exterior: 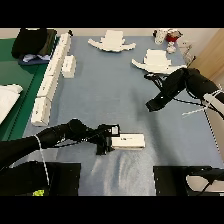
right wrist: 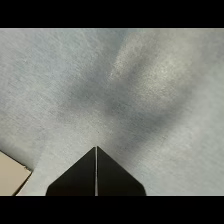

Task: Fold the box.

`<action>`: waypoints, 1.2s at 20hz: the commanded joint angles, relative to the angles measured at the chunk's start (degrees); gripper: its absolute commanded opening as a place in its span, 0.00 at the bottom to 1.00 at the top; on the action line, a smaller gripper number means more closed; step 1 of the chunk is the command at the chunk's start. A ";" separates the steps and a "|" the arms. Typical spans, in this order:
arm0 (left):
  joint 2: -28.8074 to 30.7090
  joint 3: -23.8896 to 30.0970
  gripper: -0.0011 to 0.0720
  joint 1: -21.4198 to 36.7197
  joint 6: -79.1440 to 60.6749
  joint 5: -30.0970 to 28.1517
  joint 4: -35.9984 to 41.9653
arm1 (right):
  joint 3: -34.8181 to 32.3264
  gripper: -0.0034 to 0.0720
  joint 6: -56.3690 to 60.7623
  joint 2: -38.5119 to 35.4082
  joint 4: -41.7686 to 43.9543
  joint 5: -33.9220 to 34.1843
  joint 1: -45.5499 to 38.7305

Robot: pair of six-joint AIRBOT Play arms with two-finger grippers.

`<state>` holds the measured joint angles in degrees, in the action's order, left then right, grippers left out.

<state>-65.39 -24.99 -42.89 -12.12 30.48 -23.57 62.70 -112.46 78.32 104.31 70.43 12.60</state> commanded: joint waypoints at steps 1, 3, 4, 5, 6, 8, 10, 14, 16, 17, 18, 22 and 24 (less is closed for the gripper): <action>0.04 -0.07 0.64 0.02 0.00 -0.02 -0.02 | 0.44 0.05 -0.07 0.63 0.02 0.31 -0.11; 0.04 -0.26 0.64 0.02 -0.02 -0.11 0.04 | 0.44 0.05 -0.07 0.63 0.02 0.31 -0.11; 0.11 -0.50 0.64 0.13 0.39 0.07 0.42 | 0.44 0.05 -0.07 0.63 0.02 0.31 -0.11; 0.48 -0.79 0.64 0.13 2.71 0.00 0.33 | 0.44 0.05 -0.07 0.63 0.02 0.31 -0.11; 1.38 -1.09 0.64 0.31 6.88 -0.31 -0.07 | 0.44 0.05 -0.07 0.63 0.04 0.31 -0.11; 4.37 -1.31 0.64 2.95 18.12 -0.55 -2.47 | 0.44 0.05 -0.07 0.63 0.02 0.31 -0.11; 7.82 -1.31 0.64 8.92 31.26 -0.55 -9.55 | 0.44 0.05 -0.07 0.63 0.02 0.31 -0.11; 10.80 -1.31 0.64 27.65 51.25 -0.94 -23.02 | 0.44 0.05 -0.07 0.63 0.02 0.31 -0.11; 9.99 -1.33 0.64 36.57 52.37 -5.01 -22.29 | 0.44 0.05 -0.07 0.63 0.02 0.31 -0.11; 9.38 -1.44 0.64 39.67 52.68 -7.89 -21.59 | 0.44 0.05 -0.07 0.63 0.02 0.31 -0.11; 8.48 -1.88 0.64 42.23 52.65 -10.32 -20.76 | 0.44 0.05 -0.07 0.63 0.02 0.31 -0.11; 0.98 -6.93 0.64 45.75 52.63 -14.19 -20.79 | 0.44 0.05 -0.07 0.63 0.02 0.31 -0.11; -4.35 -10.64 0.64 45.83 52.68 -15.58 -20.74 | 0.44 0.05 -0.07 0.63 0.02 0.31 -0.11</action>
<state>-64.12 -31.79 0.82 39.44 18.31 -43.97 63.09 -112.53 78.91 104.33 70.78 12.49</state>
